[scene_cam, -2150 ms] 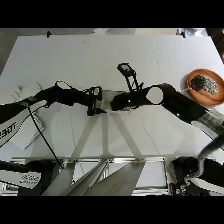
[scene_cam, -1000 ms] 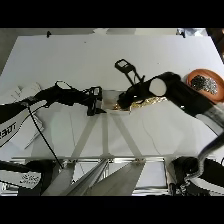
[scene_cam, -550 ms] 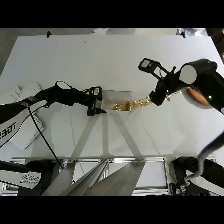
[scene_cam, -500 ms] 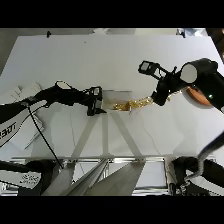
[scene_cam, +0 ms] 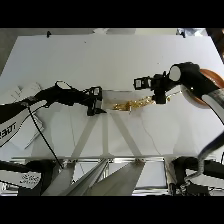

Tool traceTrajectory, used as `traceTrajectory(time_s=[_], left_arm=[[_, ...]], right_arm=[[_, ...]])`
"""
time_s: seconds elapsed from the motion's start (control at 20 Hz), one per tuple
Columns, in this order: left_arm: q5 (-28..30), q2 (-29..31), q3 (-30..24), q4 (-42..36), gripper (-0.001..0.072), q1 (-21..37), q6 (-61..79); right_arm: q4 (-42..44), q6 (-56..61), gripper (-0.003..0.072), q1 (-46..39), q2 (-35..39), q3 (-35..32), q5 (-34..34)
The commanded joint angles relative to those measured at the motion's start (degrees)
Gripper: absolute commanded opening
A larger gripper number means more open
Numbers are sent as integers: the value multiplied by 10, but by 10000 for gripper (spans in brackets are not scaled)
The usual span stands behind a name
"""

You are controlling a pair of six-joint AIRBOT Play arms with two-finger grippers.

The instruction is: Fold the box and place the chain.

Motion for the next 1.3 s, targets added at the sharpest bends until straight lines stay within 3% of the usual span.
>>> traceTrajectory(time_s=[0.0,0.35,0.4,0.55,0.6,0.7,0.75,0.95,1.25], left_arm=[[0,0,0,0,17,0,0],[0,0,0,0,17,0,0],[0,0,0,0,17,0,0],[0,0,0,0,17,0,0],[0,0,0,0,17,0,0],[0,0,0,0,17,0,0],[0,0,0,0,17,0,0],[0,0,0,0,17,0,0],[0,0,0,0,17,0,0]], right_arm=[[12,-27,471,-1,-39,0,3],[16,-34,488,0,-83,0,9],[13,-34,535,0,-91,0,8],[11,-33,527,0,-102,0,-21],[10,-33,469,0,-102,0,-28],[8,-33,144,0,-102,0,-23],[9,-31,16,0,-102,0,-17],[10,-26,12,0,-85,0,20],[84,73,12,0,31,0,21]])
